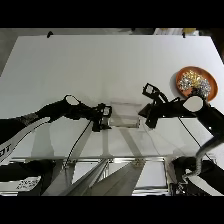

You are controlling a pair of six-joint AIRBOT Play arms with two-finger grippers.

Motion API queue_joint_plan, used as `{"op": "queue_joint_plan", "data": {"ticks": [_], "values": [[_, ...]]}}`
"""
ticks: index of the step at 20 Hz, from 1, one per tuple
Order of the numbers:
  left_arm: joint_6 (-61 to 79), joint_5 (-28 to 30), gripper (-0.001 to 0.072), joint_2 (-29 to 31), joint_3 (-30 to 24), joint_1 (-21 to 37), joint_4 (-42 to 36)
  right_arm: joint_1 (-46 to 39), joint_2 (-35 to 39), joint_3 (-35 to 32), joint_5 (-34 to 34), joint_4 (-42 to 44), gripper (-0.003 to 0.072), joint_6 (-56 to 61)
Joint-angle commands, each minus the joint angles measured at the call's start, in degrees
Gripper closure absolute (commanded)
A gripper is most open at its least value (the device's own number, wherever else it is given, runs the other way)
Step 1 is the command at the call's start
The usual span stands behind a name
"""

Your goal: Fold the box and place the chain.

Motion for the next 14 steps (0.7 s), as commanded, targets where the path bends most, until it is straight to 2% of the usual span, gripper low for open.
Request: {"op": "queue_joint_plan", "data": {"ticks": [1,2,4,5,8,14], "values": [[-0.1,0.2,0.0457,0.0,0.0,0.0,-0.1,0.0,2.4,-0.1,7.3,-15.2,0.0669,-6.7],[0.0,0.2,0.0457,0.0,0.0,0.0,-0.1,0.0,2.4,-0.1,9.0,-16.2,0.0666,-11.4],[-0.1,0.2,0.0457,0.0,0.0,0.0,-0.1,0.0,2.3,-0.7,8.5,-14.2,0.0526,-19.6],[0.0,0.2,0.0457,0.0,0.0,0.0,-0.1,0.0,2.2,-1.2,7.1,-12.3,0.0509,-21.5],[-0.1,0.2,0.0457,0.0,0.0,0.0,-0.1,0.0,0.8,-2.3,4.2,-6.1,0.0509,-22.0],[-0.1,0.2,0.0457,0.0,0.0,0.0,-0.1,0.0,-3.3,-2.9,3.8,-2.6,0.0467,-24.8]]}}
